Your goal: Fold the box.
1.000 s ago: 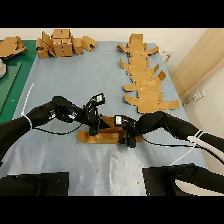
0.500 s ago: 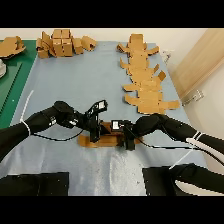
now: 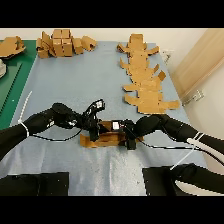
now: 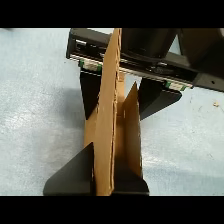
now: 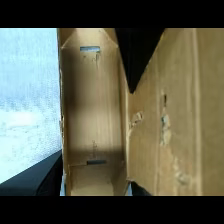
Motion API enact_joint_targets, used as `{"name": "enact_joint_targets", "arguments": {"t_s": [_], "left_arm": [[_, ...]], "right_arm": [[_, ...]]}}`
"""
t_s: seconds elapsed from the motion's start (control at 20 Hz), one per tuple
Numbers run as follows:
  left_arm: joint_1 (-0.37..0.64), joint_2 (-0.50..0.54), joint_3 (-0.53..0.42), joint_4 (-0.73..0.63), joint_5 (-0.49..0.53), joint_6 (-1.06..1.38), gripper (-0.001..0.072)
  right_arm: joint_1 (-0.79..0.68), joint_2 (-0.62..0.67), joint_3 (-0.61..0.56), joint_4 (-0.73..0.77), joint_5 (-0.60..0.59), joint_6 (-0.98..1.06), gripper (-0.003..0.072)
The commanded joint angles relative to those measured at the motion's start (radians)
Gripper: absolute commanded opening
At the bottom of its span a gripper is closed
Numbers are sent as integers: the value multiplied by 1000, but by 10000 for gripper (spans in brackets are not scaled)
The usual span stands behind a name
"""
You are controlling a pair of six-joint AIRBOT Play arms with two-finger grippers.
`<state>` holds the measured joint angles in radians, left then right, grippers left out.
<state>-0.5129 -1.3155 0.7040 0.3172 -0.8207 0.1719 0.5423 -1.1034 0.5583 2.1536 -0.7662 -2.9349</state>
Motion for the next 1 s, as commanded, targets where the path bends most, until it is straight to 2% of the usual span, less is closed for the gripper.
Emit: {"name": "enact_joint_targets", "arguments": {"t_s": [0.0,0.95], "left_arm": [[3,0,-3,13,16,-1,12],[3,-6,-2,13,20,0,12]], "right_arm": [[0,2,-1,-22,-2,22,564],[2,0,-23,-18,-27,30,564]]}}
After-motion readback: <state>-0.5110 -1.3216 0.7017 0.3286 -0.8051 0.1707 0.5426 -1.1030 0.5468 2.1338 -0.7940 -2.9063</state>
